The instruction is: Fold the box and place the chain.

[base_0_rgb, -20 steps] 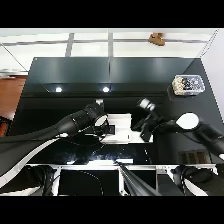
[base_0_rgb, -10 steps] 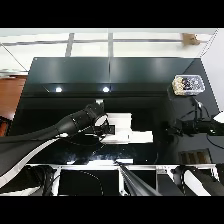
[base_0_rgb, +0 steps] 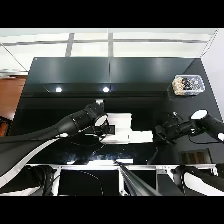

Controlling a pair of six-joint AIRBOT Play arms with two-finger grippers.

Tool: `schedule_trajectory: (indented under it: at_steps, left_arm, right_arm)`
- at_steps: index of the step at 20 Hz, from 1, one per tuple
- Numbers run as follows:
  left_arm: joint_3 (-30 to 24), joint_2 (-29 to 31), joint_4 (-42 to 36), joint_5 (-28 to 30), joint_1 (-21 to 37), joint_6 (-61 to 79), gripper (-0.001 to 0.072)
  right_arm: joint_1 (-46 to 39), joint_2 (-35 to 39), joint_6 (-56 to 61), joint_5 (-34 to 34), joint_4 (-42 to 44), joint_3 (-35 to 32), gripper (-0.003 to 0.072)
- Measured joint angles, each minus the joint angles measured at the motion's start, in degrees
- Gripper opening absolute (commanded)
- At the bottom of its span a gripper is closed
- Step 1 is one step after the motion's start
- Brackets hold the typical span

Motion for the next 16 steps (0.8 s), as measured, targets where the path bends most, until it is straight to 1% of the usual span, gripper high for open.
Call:
schedule_trajectory:
  at_steps: [4,5,6,7,8,9,10,11,12,14,15,16]
  left_arm:
    - [0.0,0.0,0.0,-0.02,0.0,0.0,0.003]
    - [0.0,0.0,0.0,-0.02,0.0,0.0,0.003]
    - [0.0,0.0,0.0,0.0,0.0,0.0,0.003]
    - [0.0,0.0,-0.02,-0.02,0.0,0.0,0.003]
    - [0.0,0.0,-0.02,-0.02,0.0,-0.02,0.003]
    - [0.0,0.0,-0.02,-0.02,0.0,-0.02,0.003]
    - [0.0,0.0,-0.02,-0.02,0.0,-0.02,0.003]
    - [0.0,0.0,-0.04,-0.02,0.0,0.0,0.003]
    - [0.0,0.0,-0.02,-0.04,0.0,-0.02,0.003]
    - [0.0,0.0,-0.02,-0.04,0.0,0.0,0.003]
    - [0.0,0.0,-0.02,-0.04,0.0,-0.02,0.003]
    - [0.0,0.0,-0.02,-0.04,0.0,0.0,0.003]
  right_arm:
    - [4.07,-1.57,-5.75,-0.66,8.33,0.07,0.0044]
    - [4.59,-1.75,-7.91,0.07,10.73,0.13,0.0076]
    - [4.96,-1.84,-9.75,0.85,12.66,0.26,0.0157]
    - [5.2,-1.88,-11.37,1.84,14.43,0.44,0.0337]
    - [5.42,-1.99,-12.52,2.4,15.43,0.55,0.0383]
    - [5.53,-2.03,-13.53,2.95,16.17,0.66,0.0384]
    - [5.66,-2.05,-14.4,3.21,16.85,0.74,0.0414]
    - [5.77,-2.05,-15.1,3.72,17.4,0.79,0.0619]
    - [5.88,-2.05,-15.67,3.96,17.7,0.85,0.0669]
    - [6.67,-2.05,-16.5,4.13,18.25,0.9,0.0667]
    - [7.37,-2.05,-16.68,4.04,18.32,0.96,0.0627]
    - [8.39,-2.05,-16.74,3.43,18.49,1.05,0.057]
